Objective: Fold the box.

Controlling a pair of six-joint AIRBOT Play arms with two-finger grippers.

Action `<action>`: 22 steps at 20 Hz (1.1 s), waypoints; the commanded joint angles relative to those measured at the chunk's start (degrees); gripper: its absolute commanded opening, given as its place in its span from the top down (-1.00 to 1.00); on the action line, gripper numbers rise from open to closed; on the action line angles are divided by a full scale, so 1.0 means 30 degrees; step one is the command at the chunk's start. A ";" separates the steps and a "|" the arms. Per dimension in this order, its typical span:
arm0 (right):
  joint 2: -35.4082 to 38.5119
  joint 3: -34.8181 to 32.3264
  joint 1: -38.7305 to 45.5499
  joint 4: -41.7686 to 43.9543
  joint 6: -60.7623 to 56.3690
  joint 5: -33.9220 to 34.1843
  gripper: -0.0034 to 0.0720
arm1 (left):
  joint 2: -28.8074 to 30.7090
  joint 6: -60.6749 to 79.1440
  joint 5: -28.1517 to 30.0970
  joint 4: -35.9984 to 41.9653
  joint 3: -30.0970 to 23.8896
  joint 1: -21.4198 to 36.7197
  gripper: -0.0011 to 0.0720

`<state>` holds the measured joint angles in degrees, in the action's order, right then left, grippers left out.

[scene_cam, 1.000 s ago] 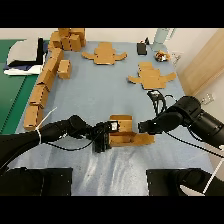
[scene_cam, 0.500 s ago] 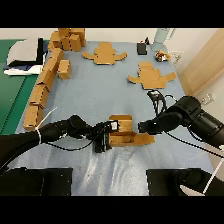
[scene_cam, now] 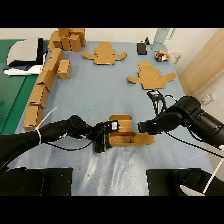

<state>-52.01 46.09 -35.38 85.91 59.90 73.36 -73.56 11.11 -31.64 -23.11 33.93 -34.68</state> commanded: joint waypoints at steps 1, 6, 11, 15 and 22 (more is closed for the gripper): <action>-0.0109 0.0015 -0.0015 0.0029 0.0022 -0.0029 0.90 | -0.0007 0.0015 0.0044 -0.0015 0.0022 0.0007 -0.20; -0.0852 0.0080 0.0022 0.7701 0.5056 -0.4393 0.90 | -0.0007 0.0007 0.0029 -0.0015 0.0022 0.0007 -0.20; -0.3483 0.0940 0.0882 0.8539 0.8845 -0.7162 0.90 | -0.0007 0.0007 0.0029 -0.0015 0.0015 0.0007 -0.20; -0.4852 0.0896 0.2419 0.8415 1.1300 -0.7184 0.90 | -0.0007 0.0007 0.0015 -0.0022 0.0022 0.0007 -0.20; -0.6244 -0.0648 0.2419 0.9748 1.3121 -0.6958 0.90 | -0.0007 0.0007 0.0029 -0.0015 0.0022 0.0007 -0.20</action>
